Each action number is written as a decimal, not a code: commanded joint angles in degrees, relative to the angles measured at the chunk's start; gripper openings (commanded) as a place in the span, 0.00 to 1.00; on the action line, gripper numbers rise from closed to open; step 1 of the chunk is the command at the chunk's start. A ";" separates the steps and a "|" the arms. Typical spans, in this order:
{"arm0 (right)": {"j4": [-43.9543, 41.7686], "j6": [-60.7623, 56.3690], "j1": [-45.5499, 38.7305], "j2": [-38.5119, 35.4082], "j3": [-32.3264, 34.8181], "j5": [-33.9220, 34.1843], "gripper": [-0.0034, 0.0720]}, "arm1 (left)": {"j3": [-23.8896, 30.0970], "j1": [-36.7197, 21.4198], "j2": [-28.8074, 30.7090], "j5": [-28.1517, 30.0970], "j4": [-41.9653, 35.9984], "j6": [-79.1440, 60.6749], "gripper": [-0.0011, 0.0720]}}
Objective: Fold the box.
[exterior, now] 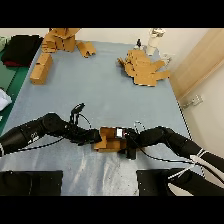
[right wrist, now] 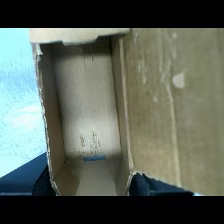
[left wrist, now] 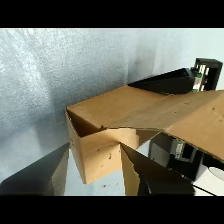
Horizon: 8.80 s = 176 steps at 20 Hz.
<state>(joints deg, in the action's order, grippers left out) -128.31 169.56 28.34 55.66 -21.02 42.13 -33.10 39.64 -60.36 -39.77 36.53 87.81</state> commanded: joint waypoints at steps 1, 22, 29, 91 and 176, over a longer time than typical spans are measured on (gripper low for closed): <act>0.00 0.00 0.00 -0.02 0.02 -0.02 0.50 | -0.15 1.84 -0.13 2.25 0.79 3.69 0.70; 0.04 0.00 0.00 -0.02 0.02 -0.02 0.50 | -17.55 17.62 -10.88 -8.90 40.85 44.37 0.70; 0.07 0.00 0.00 -0.02 0.02 0.00 0.50 | -22.99 22.25 -15.39 -16.35 49.37 52.59 0.70; 0.13 0.00 0.00 -0.02 0.02 -0.04 0.50 | -8.98 -21.05 -9.14 -6.67 7.21 -70.31 0.05; 0.15 0.00 0.00 -0.02 0.02 0.00 0.50 | 1.86 4.31 -10.84 8.48 -14.88 -101.85 0.97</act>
<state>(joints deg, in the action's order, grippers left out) -128.16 169.56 28.34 55.68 -21.02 42.13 -31.24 43.35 -71.11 -32.45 21.76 -14.11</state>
